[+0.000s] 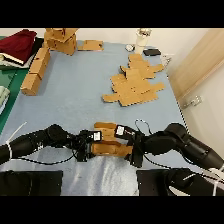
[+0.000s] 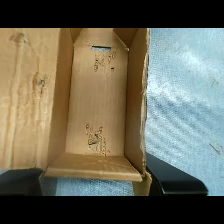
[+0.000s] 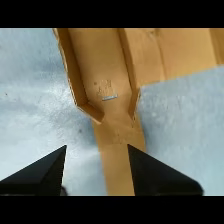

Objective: Fold the box.

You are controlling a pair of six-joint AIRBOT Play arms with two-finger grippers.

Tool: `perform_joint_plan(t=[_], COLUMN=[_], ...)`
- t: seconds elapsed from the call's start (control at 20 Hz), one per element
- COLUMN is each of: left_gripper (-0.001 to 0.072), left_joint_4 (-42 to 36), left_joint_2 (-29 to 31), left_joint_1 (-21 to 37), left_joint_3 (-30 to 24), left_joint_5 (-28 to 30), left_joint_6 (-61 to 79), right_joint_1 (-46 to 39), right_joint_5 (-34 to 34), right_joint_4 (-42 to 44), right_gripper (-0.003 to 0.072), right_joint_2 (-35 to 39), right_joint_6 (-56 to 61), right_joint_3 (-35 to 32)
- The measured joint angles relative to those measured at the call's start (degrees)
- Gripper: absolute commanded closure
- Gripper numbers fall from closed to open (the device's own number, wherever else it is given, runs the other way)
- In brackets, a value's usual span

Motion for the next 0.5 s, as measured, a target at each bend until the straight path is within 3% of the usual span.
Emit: perform_joint_plan(t=[0.2, 0.25, 0.3, 0.45, 0.5], left_gripper=[0.0096, 0.0097, 0.0096, 0.0096, 0.0096], left_joint_4=[-0.02, -0.02, -0.02, -0.02, -0.02], left_joint_2=[0.0, 0.0, 0.0, 0.0, 0.0], left_joint_1=[0.0, 0.0, 0.0, 0.02, 0.02], left_joint_3=[0.02, 0.0, 0.02, 0.02, 0.02], left_joint_5=[0.0, 0.0, -0.02, -0.02, -0.02], left_joint_6=[0.0, 0.0, 0.0, 0.0, 0.0], right_joint_1=[0.33, 0.37, 0.44, 1.84, 2.62], right_joint_5=[5.25, 6.32, 6.95, 8.07, 8.44], right_joint_4=[0.74, 1.62, 2.58, 4.79, 5.27], right_gripper=[0.0111, 0.0165, 0.0296, 0.0498, 0.0532], right_joint_2=[-4.15, -4.76, -5.18, -5.86, -5.99], right_joint_6=[-9.33, -11.69, -13.77, -17.9, -18.71], right_joint_3=[-0.44, -0.52, -0.55, -0.59, -0.59])
